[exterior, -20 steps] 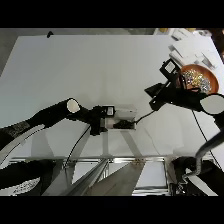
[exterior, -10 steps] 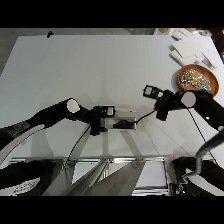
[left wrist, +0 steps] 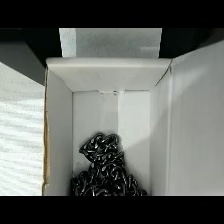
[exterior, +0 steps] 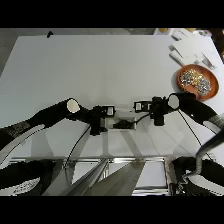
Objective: Fold the box and place the chain.
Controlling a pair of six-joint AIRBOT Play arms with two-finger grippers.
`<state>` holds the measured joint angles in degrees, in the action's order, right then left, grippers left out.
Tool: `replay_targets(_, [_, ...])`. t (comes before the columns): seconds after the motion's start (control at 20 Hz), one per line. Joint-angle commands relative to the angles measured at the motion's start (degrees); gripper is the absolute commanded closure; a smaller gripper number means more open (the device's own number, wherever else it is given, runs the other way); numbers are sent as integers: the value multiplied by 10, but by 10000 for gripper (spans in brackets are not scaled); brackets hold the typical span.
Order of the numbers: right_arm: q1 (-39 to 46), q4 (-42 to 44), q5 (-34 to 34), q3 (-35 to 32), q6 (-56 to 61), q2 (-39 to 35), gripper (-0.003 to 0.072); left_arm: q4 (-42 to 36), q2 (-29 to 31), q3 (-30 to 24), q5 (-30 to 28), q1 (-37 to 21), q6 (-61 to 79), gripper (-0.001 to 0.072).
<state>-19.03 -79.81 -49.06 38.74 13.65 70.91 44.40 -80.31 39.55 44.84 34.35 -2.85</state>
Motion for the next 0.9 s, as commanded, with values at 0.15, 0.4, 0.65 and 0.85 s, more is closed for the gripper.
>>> replay_targets(0.15, [-2,1,6,0,-7,23,668,0,0,0,0,0,0,576])
replay_targets(0.4, [-2,-15,-37,0,-5,-21,671,0,0,0,0,0,0,576])
replay_targets(0.65, [-1,28,-118,0,29,-142,671,0,0,0,0,0,0,576])
replay_targets(0.85, [-1,196,-150,0,31,-237,671,0,0,0,0,0,0,576])
